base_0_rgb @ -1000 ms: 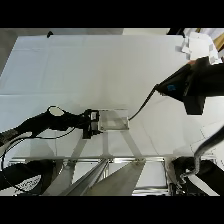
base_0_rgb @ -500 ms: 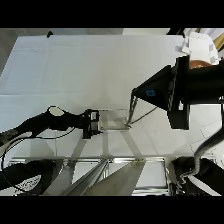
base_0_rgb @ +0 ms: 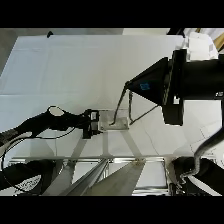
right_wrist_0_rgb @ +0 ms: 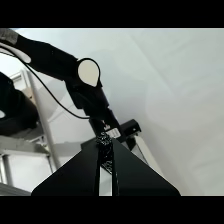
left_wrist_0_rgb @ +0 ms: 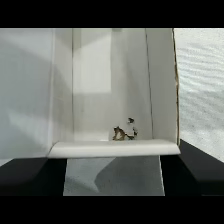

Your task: Fold the box and place the chain.

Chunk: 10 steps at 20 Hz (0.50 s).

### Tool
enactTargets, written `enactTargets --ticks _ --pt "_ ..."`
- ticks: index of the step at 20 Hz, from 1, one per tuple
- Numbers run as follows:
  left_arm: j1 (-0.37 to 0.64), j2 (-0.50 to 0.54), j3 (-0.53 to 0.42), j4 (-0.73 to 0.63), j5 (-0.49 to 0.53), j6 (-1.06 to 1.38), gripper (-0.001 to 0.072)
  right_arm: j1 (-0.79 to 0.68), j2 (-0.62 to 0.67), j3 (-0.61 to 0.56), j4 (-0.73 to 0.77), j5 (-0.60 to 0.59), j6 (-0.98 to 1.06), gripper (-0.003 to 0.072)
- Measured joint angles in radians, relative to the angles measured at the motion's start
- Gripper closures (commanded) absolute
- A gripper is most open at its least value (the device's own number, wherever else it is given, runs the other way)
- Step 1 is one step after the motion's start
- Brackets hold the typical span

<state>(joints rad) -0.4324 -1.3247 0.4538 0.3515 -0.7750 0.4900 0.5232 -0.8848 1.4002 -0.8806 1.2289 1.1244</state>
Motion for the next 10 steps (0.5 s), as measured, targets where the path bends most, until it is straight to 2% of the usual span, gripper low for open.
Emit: enactTargets --ticks 10 --pt "0.000 0.000 0.000 0.000 0.000 0.000 0.0455 0.000 -0.136 -0.028 -0.009 0.111 -0.003 0.0672"
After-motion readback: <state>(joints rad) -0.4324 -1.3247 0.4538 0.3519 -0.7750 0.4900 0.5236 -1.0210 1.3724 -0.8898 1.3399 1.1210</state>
